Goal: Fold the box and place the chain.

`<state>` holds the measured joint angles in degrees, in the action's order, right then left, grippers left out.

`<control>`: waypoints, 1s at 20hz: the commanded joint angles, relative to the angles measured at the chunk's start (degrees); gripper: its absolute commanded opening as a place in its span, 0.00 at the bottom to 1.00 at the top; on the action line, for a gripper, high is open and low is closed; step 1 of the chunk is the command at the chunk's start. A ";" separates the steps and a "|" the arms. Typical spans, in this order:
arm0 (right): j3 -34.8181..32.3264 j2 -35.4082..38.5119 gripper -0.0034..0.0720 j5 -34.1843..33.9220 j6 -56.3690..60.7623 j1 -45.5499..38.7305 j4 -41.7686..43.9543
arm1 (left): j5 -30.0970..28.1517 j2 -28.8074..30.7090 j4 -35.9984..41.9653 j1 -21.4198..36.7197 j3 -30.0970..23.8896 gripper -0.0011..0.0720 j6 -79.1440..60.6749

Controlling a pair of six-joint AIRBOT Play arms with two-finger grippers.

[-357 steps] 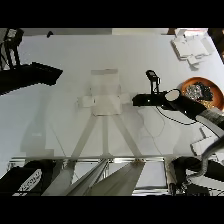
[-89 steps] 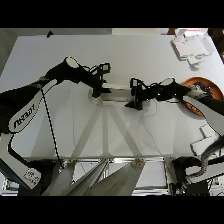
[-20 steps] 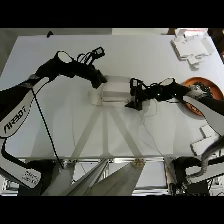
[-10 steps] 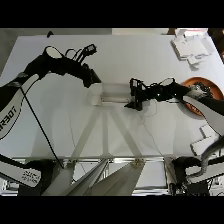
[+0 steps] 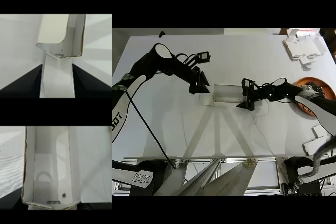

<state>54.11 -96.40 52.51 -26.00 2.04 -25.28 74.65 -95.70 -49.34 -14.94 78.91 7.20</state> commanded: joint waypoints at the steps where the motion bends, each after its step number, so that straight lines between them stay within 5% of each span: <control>1: 0.04 -0.04 0.74 0.00 0.02 0.02 0.04 | -4.20 0.17 -2.01 -2.03 -4.92 0.58 -11.39; 6: 0.04 -0.04 0.74 0.00 0.02 0.02 0.04 | -15.26 0.17 -1.22 -2.32 -11.39 0.58 -16.28; 9: 0.04 -0.04 0.74 0.00 0.02 0.02 0.02 | -15.37 0.17 -1.01 -2.29 -12.17 0.44 -16.24; 20: 0.04 -0.04 0.74 0.00 0.02 0.02 0.04 | -14.95 0.02 4.76 -3.39 -12.31 0.44 -17.99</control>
<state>54.11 -96.40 52.47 -26.00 2.04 -25.23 58.96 -95.59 -45.28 -17.91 66.65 -9.74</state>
